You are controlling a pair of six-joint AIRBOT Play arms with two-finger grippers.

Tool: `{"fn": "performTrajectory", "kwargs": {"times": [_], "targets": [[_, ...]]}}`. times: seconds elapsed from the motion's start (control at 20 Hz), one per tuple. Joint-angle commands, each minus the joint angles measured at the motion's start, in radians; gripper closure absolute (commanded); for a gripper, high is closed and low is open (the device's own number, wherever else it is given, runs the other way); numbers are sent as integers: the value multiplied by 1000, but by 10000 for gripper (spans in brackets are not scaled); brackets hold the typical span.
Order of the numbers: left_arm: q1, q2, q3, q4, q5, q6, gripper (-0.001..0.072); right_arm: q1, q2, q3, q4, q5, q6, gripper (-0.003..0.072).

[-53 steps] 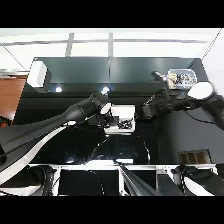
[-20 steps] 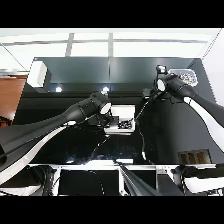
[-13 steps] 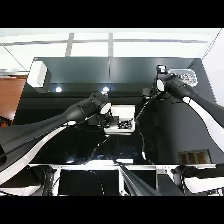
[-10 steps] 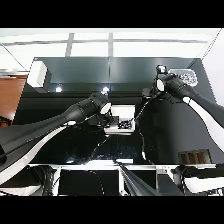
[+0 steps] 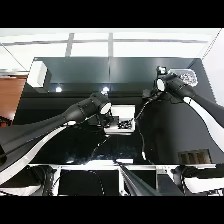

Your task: Fold the box and place the chain.

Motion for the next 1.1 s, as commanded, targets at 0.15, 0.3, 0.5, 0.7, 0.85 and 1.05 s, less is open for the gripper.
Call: {"fn": "performTrajectory", "kwargs": {"times": [0.15, 0.3, 0.5, 0.7, 0.85, 1.05], "targets": [[1, 1, 0, 0, 3, 0, 683, 2, 174, 2, 8, 39, -191, 675], [1, 1, 0, 1, 3, 0, 683, 2, 347, 2, 97, 135, -378, 674], [1, 1, 0, 0, 3, 0, 683, 2, 578, 17, 282, 238, -525, 674], [1, 1, 0, 0, 3, 0, 683, 2, 662, 131, 437, 335, -587, 674], [1, 1, 0, 0, 3, 0, 683, 2, 662, 230, 534, 346, -618, 674], [1, 1, 0, 0, 3, 0, 683, 2, 662, 336, 673, 312, -634, 672]]}}
